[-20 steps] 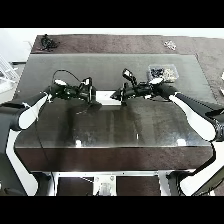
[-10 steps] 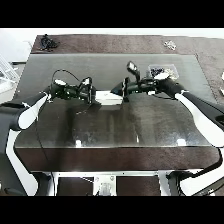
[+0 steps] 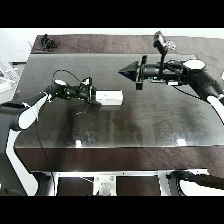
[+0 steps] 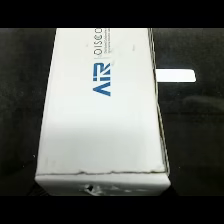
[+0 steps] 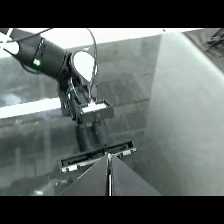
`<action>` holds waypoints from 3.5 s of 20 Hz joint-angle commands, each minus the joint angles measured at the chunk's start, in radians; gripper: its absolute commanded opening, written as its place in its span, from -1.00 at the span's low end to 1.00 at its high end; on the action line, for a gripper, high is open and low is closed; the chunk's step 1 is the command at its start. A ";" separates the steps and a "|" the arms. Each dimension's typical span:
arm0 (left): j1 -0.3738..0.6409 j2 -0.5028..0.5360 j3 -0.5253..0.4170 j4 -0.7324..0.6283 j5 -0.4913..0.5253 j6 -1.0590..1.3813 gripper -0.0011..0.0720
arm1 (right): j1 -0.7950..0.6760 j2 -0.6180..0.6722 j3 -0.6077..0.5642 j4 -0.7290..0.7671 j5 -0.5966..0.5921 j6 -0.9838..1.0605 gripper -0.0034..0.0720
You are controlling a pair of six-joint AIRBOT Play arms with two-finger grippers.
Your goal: Fold the box and place the chain.
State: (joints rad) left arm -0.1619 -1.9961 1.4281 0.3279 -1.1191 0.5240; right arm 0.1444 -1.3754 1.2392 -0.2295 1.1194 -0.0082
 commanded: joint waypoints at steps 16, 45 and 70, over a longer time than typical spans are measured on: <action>0.105 0.176 0.006 -0.077 0.115 -0.253 -0.93 | -0.063 0.062 -0.078 0.002 0.000 0.145 -0.89; 0.600 0.115 0.023 0.037 0.777 -0.624 -0.91 | -0.083 0.061 -0.078 0.013 -0.003 0.192 -0.89; 0.597 0.476 0.020 0.153 0.322 -0.761 -0.93 | -0.081 0.119 -0.078 0.055 -0.046 0.241 -0.89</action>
State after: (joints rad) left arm 0.4385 -1.5993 1.4509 0.4713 -0.5953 -0.1658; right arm 0.0631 -1.2892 1.1614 -0.1612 1.1088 0.2005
